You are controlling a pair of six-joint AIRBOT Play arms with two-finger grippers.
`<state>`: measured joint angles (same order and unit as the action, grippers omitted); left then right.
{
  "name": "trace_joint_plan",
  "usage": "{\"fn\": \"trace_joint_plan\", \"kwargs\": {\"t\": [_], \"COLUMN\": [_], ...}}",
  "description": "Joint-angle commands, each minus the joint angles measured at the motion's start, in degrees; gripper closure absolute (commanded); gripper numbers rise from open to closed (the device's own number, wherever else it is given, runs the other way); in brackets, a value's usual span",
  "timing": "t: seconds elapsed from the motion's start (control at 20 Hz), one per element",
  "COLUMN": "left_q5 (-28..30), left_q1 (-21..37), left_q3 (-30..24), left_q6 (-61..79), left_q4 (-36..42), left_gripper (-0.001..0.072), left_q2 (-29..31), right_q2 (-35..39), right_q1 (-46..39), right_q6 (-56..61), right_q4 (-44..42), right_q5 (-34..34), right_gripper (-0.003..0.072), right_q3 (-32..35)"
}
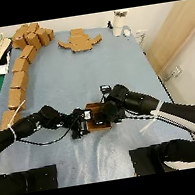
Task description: Fold the box.
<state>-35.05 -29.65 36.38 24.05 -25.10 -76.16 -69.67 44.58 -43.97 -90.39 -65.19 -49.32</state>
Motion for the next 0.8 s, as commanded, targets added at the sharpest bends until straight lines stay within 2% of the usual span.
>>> {"fn": "trace_joint_plan", "kwargs": {"t": [0.0, 0.2, 0.4, 0.5, 0.55, 0.65, 0.7, 0.75], "left_q5": [0.02, 0.02, 0.02, 0.02, 0.02, 0.02, -0.02, 0.02], "left_q1": [0.00, -0.02, 0.00, -0.02, 0.00, -0.02, -0.02, -0.02], "left_q3": [-0.02, -0.02, -0.02, -0.02, -0.02, -0.02, -0.02, -0.02], "left_q6": [-0.07, -0.07, -0.07, -0.07, -0.07, -0.07, -0.07, -0.07], "left_q4": [0.04, 0.04, 0.04, 0.04, 0.04, 0.04, 0.04, 0.04], "left_gripper": [0.0254, 0.0254, 0.0254, 0.0254, 0.0254, 0.0254, 0.0254, 0.0254], "left_q2": [-0.04, -0.04, -0.04, -0.04, -0.04, -0.04, -0.04, -0.04], "right_q2": [2.99, 5.22, 8.63, 12.52, 14.58, 17.11, 17.27, 17.05], "right_q1": [-0.31, -0.31, -0.33, -0.33, -0.61, -3.30, -5.77, -8.98], "right_q6": [0.46, 2.47, 1.40, 1.55, 1.81, 1.77, 0.07, -3.43], "right_q4": [0.13, 0.11, -3.58, -2.93, -1.27, 3.89, 6.49, 8.28], "right_q5": [-2.47, -2.86, -4.74, -9.77, -13.22, -21.31, -23.50, -23.12], "right_gripper": [0.0171, 0.0171, 0.0178, 0.0269, 0.0342, 0.0605, 0.0684, 0.0684], "right_q3": [-0.09, -0.09, -1.95, -4.07, -4.31, -4.15, -4.00, -3.98]}}
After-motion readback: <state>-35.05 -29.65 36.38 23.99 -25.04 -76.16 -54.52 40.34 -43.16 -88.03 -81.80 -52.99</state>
